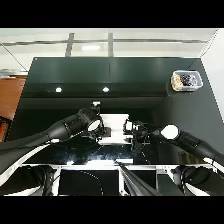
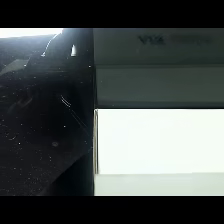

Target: Fold the box and place the chain.

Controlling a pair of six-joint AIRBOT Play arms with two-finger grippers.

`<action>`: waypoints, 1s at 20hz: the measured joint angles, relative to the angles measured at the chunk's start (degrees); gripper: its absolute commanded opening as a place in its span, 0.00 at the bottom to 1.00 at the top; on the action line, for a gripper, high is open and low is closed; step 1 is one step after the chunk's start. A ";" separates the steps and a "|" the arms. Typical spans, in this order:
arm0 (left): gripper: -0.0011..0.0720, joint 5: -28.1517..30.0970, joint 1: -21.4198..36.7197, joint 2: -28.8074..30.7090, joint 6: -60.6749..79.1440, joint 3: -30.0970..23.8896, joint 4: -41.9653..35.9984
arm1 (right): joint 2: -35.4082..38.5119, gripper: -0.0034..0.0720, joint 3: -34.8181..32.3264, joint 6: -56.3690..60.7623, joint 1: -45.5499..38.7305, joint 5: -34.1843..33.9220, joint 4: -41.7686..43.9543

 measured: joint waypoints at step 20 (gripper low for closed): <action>0.05 -0.07 0.00 0.00 0.04 0.02 -0.07 | 11.34 0.06 0.28 69.83 -52.00 29.88 -28.63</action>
